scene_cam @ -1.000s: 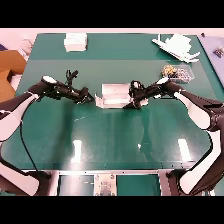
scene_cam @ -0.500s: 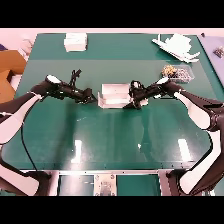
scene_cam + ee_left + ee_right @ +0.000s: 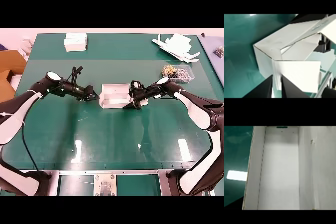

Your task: Fold the box and place the chain.

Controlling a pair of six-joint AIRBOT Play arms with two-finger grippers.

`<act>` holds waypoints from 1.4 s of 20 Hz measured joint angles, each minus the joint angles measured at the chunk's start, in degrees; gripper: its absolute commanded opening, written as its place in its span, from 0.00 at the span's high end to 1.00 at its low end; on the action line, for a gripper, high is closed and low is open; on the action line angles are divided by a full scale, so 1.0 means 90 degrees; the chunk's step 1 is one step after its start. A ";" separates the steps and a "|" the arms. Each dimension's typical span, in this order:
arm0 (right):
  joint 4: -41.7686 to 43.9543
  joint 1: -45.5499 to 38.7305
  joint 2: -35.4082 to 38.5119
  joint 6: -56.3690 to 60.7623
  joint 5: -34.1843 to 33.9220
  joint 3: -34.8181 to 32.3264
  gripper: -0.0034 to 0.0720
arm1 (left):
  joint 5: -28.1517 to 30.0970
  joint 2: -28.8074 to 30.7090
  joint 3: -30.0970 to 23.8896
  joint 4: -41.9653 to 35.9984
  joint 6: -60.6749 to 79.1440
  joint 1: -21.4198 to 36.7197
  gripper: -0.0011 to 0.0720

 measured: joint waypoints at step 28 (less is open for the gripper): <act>0.0000 0.0000 0.0000 0.0007 0.0000 0.0000 0.23 | 0.0690 -0.0002 0.0585 0.1353 -0.1195 -0.0901 0.58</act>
